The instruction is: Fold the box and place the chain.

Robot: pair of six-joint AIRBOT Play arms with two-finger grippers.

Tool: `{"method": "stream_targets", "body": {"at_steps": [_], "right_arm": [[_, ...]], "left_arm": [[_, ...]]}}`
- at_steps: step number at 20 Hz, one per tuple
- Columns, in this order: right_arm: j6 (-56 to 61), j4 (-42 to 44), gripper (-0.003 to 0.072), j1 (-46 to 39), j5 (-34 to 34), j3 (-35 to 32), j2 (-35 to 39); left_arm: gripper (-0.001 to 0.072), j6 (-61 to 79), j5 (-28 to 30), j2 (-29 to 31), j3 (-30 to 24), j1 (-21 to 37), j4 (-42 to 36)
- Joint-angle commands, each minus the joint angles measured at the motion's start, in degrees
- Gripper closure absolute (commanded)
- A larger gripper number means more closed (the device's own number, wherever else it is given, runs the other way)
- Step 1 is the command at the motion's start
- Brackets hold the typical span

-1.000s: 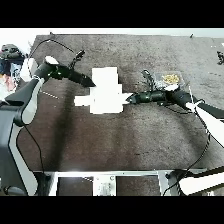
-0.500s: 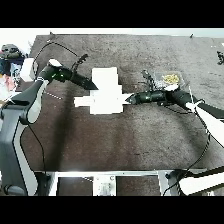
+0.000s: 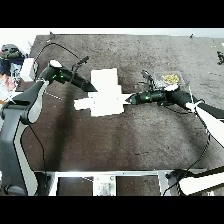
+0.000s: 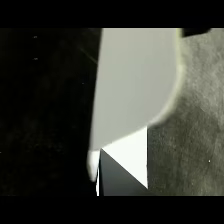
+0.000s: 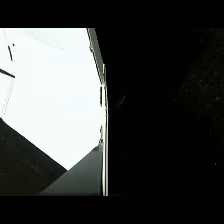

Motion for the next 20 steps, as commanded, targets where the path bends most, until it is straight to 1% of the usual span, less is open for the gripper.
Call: {"method": "stream_targets", "body": {"at_steps": [1, 2, 3, 5, 8, 10, 12, 16, 18, 20], "right_arm": [[0.0, 0.3, 0.0545, 0.0, -0.2, 0.0, 0.0], [0.0, 0.5, 0.0319, -0.2, -0.2, 0.0, 0.1], [0.0, 0.5, 0.0298, -0.3, -0.2, 0.0, 0.4], [0.0, 0.6, 0.0298, -1.5, -0.2, 0.0, 1.7], [0.0, 1.3, 0.0298, -5.5, -0.2, 0.0, 4.3], [0.1, 1.9, 0.0297, -8.2, -0.2, 0.0, 5.8], [0.1, 1.9, 0.0298, -9.9, -0.2, 0.0, 6.8], [0.0, 1.8, 0.0297, -10.2, -0.2, 0.0, 6.9], [0.0, 1.7, 0.0297, -10.2, -0.2, 0.0, 6.9], [0.0, 1.8, 0.0298, -10.2, -0.2, 0.0, 6.9]], "left_arm": [[0.0698, 3.5, -0.5, 0.0, 0.1, 0.0, 1.1], [0.0698, 4.3, -0.4, 0.0, 0.1, 0.0, 1.7], [0.0699, 5.4, -0.3, 0.0, 0.1, 0.0, 2.1], [0.0700, 11.3, -0.5, 0.0, 0.1, 0.0, 2.4], [0.0700, 23.2, -0.4, 0.0, 0.1, 0.0, 2.4], [0.0700, 28.3, 0.6, 0.0, 0.1, 0.0, 2.3], [0.0700, 31.4, 2.3, 0.0, 0.1, 0.0, 2.3], [0.0703, 36.0, 5.9, 0.0, 0.0, 0.0, 2.2], [0.0703, 36.9, 8.8, 0.0, 0.0, 0.0, 2.2], [0.0702, 36.9, 9.7, 0.0, -0.2, 0.0, 2.3]]}}
